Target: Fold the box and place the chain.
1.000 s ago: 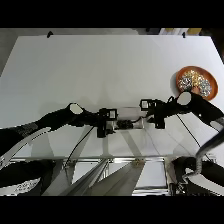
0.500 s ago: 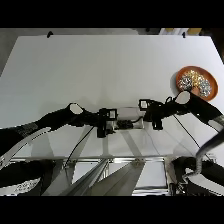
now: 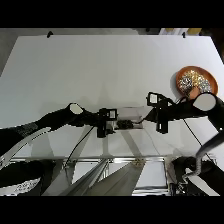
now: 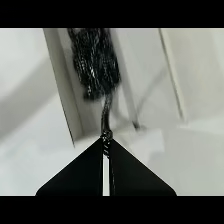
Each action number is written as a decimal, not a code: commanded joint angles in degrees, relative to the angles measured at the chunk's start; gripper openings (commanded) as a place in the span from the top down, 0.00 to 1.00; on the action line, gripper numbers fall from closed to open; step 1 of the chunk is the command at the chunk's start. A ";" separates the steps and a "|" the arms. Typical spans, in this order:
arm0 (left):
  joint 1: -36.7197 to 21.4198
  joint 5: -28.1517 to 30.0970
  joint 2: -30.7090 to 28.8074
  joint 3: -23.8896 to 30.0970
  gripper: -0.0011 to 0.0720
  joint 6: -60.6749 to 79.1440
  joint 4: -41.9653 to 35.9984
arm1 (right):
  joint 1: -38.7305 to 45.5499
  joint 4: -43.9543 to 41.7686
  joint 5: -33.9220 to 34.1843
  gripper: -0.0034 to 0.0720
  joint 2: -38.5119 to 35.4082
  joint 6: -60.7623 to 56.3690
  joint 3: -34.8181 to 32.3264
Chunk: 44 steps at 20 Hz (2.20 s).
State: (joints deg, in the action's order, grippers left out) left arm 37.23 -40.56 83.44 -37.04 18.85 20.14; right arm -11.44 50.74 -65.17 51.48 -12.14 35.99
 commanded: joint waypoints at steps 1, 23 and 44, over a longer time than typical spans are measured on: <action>0.00 0.02 -0.04 -0.04 0.70 0.02 0.02 | -0.04 -16.72 -0.83 0.93 -4.83 -0.72 0.00; 0.00 0.02 -0.04 -0.04 0.70 0.02 0.02 | -15.32 -17.53 17.00 0.53 6.05 4.98 -1.70; 0.00 0.02 -0.07 -0.04 0.70 0.02 0.02 | 8.28 13.25 16.83 0.75 10.38 -4.07 -1.64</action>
State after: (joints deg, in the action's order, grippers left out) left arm 37.23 -40.56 83.44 -37.04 18.87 20.14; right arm -3.31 59.90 -48.05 57.54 -15.31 34.39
